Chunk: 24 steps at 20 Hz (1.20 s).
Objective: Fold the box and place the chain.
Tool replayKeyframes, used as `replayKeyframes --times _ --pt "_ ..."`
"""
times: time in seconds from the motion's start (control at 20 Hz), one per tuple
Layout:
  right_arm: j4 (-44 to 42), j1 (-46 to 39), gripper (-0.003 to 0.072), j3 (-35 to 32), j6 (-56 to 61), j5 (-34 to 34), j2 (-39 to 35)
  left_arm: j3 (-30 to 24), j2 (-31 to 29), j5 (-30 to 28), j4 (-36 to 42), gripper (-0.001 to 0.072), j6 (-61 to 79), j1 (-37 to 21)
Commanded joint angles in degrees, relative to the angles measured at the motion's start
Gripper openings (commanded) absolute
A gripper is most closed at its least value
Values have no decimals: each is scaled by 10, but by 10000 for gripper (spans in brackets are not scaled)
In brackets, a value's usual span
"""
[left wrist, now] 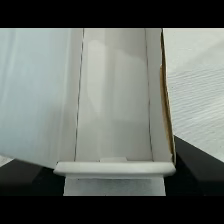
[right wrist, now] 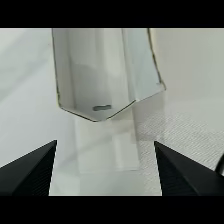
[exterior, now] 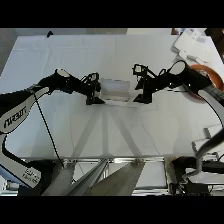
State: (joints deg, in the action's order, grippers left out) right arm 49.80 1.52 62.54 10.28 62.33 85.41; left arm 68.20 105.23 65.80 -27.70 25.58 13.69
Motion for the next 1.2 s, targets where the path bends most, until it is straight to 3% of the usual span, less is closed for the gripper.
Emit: replayKeyframes --times 0.0,0.05,0.1,0.15,0.2,0.25,0.7,1.15 --pt "-55 5 651 1 96 7 -6 0 0 -1 0 436 0 0" --pt "-81 11 650 1 128 -14 -6 0 0 -1 0 436 0 0" --pt "-103 17 566 1 147 -37 -6 0 0 -1 0 436 0 0" --pt "-117 21 340 1 148 -52 -6 0 0 -1 0 436 -1 0" --pt "-122 26 59 1 147 -70 -6 0 0 -1 0 436 0 0" --pt "-125 30 8 1 147 -87 -6 0 0 -1 0 436 0 0" --pt "-177 33 7 1 152 -286 -4 0 0 -5 2 437 -1 0" --pt "-177 33 7 1 153 -257 58 0 0 -5 2 436 -2 0"
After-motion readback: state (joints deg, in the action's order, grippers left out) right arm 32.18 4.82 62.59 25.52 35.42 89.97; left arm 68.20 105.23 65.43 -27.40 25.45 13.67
